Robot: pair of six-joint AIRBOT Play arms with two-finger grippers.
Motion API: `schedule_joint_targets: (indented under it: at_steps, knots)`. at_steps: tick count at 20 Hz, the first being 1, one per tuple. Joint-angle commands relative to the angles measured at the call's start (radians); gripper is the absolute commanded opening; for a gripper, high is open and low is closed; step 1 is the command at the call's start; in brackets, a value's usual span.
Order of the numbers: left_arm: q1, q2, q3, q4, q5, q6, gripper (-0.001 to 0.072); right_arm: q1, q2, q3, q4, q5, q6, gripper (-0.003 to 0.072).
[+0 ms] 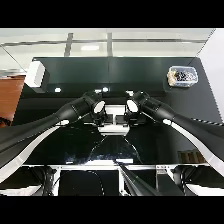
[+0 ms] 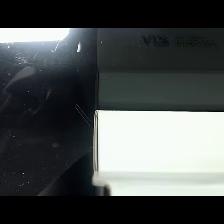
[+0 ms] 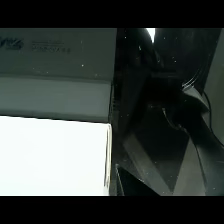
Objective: Fold the box and place the chain.
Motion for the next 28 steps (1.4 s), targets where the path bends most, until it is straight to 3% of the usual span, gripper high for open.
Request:
schedule_joint_targets:
  at_steps: [1, 6, 7, 8, 14, 15, 16, 17, 22, 25, 28]
  knots:
    - [0.000, 0.000, 0.001, -0.002, 0.002, -0.001, 0.0027, 0.001, -0.002, 0.001, 0.005, -0.001, 0.000, 0.0194]
    - [0.000, 0.000, 0.001, -0.002, 0.002, -0.001, 0.0027, 0.001, -0.020, 0.001, 0.005, 0.005, 0.000, 0.0181]
    - [0.000, 0.000, 0.001, -0.002, 0.002, -0.001, 0.0027, 0.001, -0.020, 0.001, 0.005, 0.002, -0.001, 0.0035]
    - [0.000, 0.000, 0.001, -0.002, 0.002, -0.001, 0.0027, 0.001, -0.020, 0.001, 0.005, 0.002, -0.001, 0.0012]
    - [0.000, 0.000, 0.001, -0.002, 0.002, -0.001, 0.0027, 0.001, -0.020, 0.001, -0.001, 0.002, 0.004, 0.0012]
    - [0.000, 0.000, 0.001, -0.002, 0.002, -0.001, 0.0027, 0.000, -0.018, 0.003, -0.001, 0.002, 0.004, 0.0051]
    - [0.000, 0.000, 0.001, -0.002, 0.001, -0.001, 0.0027, -0.001, -0.015, 0.007, -0.002, 0.005, 0.003, 0.0259]
    - [0.000, 0.000, 0.001, -0.002, 0.001, -0.001, 0.0027, -0.002, -0.006, 0.012, -0.005, 0.009, -0.002, 0.0314]
    - [0.000, 0.000, 0.001, -0.001, 0.000, -0.001, 0.0027, -0.012, 0.156, 0.018, -0.075, 0.075, -0.103, 0.0314]
    - [0.000, 0.000, 0.001, -0.001, 0.004, -0.001, 0.0027, -0.024, 0.332, 0.018, -0.288, 0.138, -0.137, 0.0313]
    - [0.000, 0.000, 0.001, -0.001, 0.006, -0.001, 0.0027, -0.077, 0.422, 0.018, -0.731, 0.126, -0.136, 0.0312]
